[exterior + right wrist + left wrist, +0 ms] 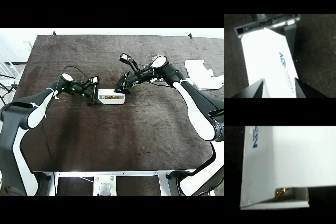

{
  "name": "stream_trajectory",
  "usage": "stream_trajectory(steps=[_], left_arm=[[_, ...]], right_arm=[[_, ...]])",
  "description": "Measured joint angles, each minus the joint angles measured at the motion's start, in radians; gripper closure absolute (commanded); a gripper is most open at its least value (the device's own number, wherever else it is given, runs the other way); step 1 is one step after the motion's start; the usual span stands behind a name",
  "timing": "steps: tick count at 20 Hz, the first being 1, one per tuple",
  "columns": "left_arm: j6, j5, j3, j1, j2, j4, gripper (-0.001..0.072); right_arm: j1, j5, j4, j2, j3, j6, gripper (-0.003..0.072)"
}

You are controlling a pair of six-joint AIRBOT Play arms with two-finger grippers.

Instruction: Fold the box and place the chain.

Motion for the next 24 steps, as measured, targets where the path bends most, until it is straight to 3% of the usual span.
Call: stream_trajectory(steps=[22,24], left_arm=[[0.0,0.0,0.0,0.0,0.0,0.0,0.0349],[0.0,0.0,0.0,0.0,0.0,0.0,0.0349]], right_arm=[[0.043,-0.041,-0.028,-0.018,-0.003,-0.145,0.0248],[0.044,-0.04,-0.027,-0.018,-0.002,-0.15,0.0279]])
